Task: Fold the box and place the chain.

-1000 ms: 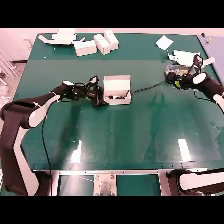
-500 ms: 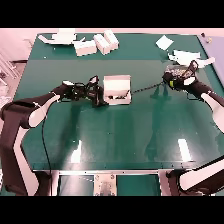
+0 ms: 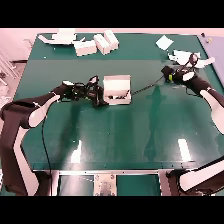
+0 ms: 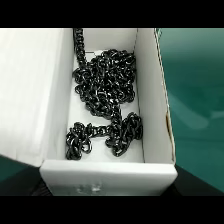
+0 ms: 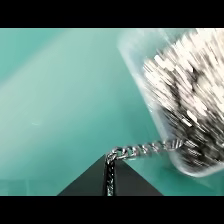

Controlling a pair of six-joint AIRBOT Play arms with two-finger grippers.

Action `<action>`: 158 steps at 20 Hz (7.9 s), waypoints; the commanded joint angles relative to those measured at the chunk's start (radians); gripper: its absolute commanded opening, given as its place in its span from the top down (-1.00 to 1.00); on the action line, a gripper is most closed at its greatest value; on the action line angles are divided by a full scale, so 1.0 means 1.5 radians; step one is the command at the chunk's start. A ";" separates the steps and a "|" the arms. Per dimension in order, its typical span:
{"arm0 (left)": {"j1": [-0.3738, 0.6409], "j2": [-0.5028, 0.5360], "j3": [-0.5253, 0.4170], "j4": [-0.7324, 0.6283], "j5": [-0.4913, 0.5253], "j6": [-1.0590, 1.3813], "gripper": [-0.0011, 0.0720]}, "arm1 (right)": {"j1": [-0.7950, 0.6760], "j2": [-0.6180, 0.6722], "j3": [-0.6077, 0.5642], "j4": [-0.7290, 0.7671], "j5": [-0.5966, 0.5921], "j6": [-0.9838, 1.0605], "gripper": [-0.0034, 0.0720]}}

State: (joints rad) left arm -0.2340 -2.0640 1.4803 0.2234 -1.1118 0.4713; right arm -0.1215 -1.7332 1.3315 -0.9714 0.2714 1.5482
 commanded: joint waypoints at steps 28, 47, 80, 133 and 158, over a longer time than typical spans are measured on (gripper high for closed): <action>0.000 0.001 0.001 0.000 0.001 0.001 -0.34 | 0.432 0.365 0.181 -0.005 0.060 -0.404 0.90; 0.000 0.000 0.001 0.000 0.001 0.000 -0.34 | 0.436 0.317 -0.110 -0.005 0.110 -0.252 0.90; 0.000 0.000 0.001 0.000 0.001 0.001 -0.34 | 0.158 0.166 -0.219 -0.005 0.257 -0.159 -0.36; 0.000 0.000 0.001 0.001 0.003 0.001 -0.34 | 0.215 0.301 -0.098 -0.041 0.204 -0.150 0.89; 0.000 0.000 0.001 0.001 0.015 0.000 -0.34 | 0.367 0.269 -0.157 -0.038 0.203 -0.165 0.89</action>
State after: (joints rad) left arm -0.2344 -2.0640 1.4807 0.2234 -1.0897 0.4717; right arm 0.4213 -1.3087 1.1336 -1.0294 0.5762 1.2984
